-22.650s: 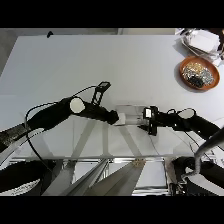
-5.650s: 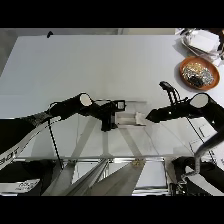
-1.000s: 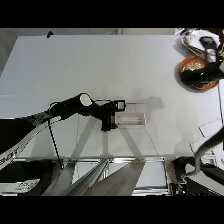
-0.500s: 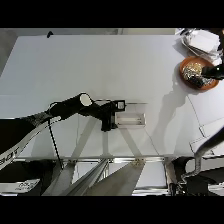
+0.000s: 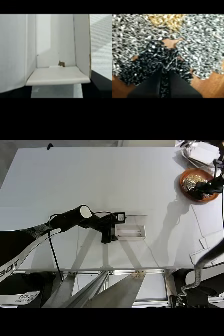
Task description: Fold the box and place the chain.
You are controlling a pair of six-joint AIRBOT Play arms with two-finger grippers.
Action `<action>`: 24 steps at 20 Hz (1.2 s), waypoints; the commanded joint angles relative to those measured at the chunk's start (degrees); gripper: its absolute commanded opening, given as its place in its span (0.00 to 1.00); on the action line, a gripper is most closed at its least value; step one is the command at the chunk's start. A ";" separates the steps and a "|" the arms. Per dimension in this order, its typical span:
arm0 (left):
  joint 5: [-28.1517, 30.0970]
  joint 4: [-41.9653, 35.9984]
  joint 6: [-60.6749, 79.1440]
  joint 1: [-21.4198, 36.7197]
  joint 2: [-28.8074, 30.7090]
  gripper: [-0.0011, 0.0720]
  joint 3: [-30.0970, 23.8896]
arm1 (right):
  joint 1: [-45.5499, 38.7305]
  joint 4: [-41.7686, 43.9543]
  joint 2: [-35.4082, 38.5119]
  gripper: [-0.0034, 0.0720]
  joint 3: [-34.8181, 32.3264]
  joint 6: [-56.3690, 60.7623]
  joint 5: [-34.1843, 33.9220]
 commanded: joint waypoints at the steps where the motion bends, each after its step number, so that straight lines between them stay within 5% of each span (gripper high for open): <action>1: 0.00 0.00 0.02 -0.02 0.04 0.19 0.00 | 0.15 -0.17 -0.26 0.07 0.07 -0.17 2.56; 11: 0.00 0.00 0.02 -0.02 0.04 0.19 -0.02 | 0.15 1.57 17.55 0.06 0.07 -5.62 10.08; 24: 0.00 0.00 0.02 -0.02 0.04 0.19 0.00 | 0.15 29.11 53.72 0.06 0.07 -13.31 29.27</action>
